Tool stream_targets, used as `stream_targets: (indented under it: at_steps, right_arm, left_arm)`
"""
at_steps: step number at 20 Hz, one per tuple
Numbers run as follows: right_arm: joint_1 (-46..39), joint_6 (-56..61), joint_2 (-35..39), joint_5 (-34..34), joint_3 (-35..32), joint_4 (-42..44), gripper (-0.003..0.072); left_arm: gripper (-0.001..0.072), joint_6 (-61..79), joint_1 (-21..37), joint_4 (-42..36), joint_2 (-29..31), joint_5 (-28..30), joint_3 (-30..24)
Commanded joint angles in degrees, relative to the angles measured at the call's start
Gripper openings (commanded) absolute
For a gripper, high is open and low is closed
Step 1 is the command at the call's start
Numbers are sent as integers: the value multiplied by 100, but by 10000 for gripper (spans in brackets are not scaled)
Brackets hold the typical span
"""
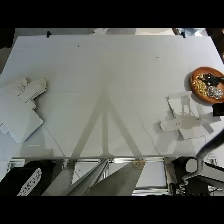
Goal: Fold the box and place the chain.
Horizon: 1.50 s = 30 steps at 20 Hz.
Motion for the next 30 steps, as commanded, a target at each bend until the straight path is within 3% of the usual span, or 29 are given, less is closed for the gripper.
stream_targets:
  at_steps: [1,5,6,7,8,12,17,26,30]
  right_arm:
    - [-35,-111,-321,-76,0,-13,451]
    - [-35,-42,-629,-240,0,-262,262]
    - [-35,-44,-721,-103,0,-282,173]
    - [-35,-44,-787,4,0,-251,38]
    - [-35,-42,-802,37,0,-131,13]
    - [140,-44,-745,225,2,909,11]
    - [935,-46,-92,90,2,1108,10]
    - [2712,-479,953,-197,2,4103,10]
    - [3519,-525,1097,-704,-17,4656,8]
  left_arm:
    - [702,2,0,0,4,0,4]
    - [702,2,0,0,4,0,4]
    - [702,2,0,0,4,0,4]
    - [702,2,0,0,4,2,4]
    - [702,2,0,0,4,0,4]
    - [702,2,0,0,4,2,4]
    - [702,2,0,0,4,2,4]
    - [702,2,0,0,4,2,4]
    - [702,2,0,0,4,2,4]
